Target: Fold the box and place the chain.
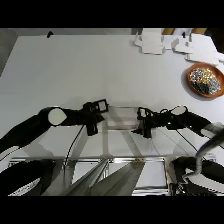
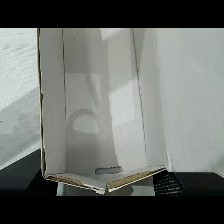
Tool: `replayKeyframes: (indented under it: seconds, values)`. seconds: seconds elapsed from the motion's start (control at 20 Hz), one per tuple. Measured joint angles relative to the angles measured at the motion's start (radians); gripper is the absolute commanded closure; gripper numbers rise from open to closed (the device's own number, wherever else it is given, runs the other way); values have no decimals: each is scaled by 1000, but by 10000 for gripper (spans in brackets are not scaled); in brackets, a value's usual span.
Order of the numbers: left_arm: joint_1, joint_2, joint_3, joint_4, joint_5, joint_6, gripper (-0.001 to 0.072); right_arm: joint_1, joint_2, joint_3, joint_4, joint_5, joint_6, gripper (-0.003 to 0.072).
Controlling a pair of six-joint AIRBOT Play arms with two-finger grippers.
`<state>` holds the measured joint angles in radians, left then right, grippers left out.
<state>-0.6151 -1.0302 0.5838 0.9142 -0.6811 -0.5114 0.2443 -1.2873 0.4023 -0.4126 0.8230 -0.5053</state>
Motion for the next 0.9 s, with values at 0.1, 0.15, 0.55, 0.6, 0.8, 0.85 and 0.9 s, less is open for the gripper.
replayKeyframes:
  seconds: [0.1, 0.15, 0.55, 0.6, 0.8, 0.85, 0.9]
  values:
    - [50, 71, 0, 102, -62, -224, 703, 0, 0, 0, -1, 0, 0, 379]
    - [76, 97, 0, 142, -95, -325, 703, 0, 0, 0, -1, 0, 0, 379]
    - [197, 19, -14, 130, -245, -759, 703, 0, 0, 0, -2, 0, -1, 379]
    - [197, -15, -14, 97, -244, -776, 703, 0, 0, 0, -2, 0, -1, 379]
    - [167, -139, -14, 17, -206, -856, 704, 0, 0, 0, -2, 0, -1, 379]
    - [158, -164, -14, 5, -198, -873, 704, 0, 0, 0, -2, 0, -1, 379]
    - [149, -183, -14, -8, -191, -882, 704, 0, 0, 0, -2, 0, -1, 379]
